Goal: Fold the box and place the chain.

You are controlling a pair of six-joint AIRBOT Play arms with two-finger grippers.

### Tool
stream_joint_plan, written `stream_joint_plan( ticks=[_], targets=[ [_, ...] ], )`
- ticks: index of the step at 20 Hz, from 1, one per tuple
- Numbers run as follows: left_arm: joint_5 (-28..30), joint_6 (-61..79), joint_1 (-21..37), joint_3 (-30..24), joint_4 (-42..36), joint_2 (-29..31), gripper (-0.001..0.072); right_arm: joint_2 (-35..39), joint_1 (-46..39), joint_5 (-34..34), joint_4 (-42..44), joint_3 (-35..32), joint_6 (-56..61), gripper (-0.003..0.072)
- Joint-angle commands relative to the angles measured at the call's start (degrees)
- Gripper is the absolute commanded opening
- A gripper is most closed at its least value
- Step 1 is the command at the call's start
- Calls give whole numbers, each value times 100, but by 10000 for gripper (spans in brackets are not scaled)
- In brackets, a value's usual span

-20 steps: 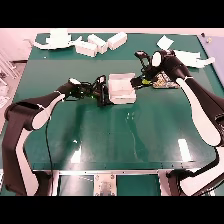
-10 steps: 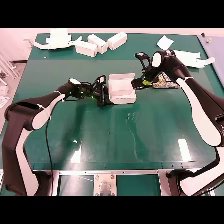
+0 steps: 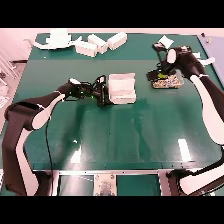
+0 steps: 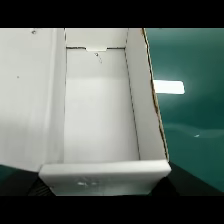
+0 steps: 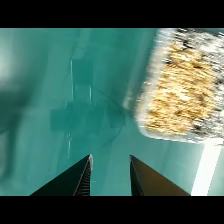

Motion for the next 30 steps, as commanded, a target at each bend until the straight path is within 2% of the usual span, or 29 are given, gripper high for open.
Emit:
stream_joint_plan(
  ticks=[1,6,8,10,19,23,24,25,26,30],
  targets=[
    [2,0,7,2,2,4,466,11,-577,-136,-79,-7,186,308],
    [4,0,7,2,2,4,466,-144,-977,-833,446,-9,321,315],
    [2,0,7,2,2,4,466,-282,-955,-846,468,-9,306,328],
    [2,0,7,2,2,4,466,-435,-951,-866,516,-9,304,387],
    [2,0,7,4,2,4,466,-739,-951,-1056,754,-9,289,386],
    [2,0,7,2,2,4,466,-894,-922,-1056,1178,-9,98,382],
    [4,0,7,4,2,4,466,-953,-898,-1051,1200,-9,28,327],
    [2,0,7,2,2,4,466,-994,-874,-1075,1189,-9,-66,134],
    [2,0,7,4,2,4,466,-986,-866,-1075,1200,-4,-85,12],
    [4,2,7,4,2,4,466,-614,-804,-1119,1075,22,-168,10]
  ],
)
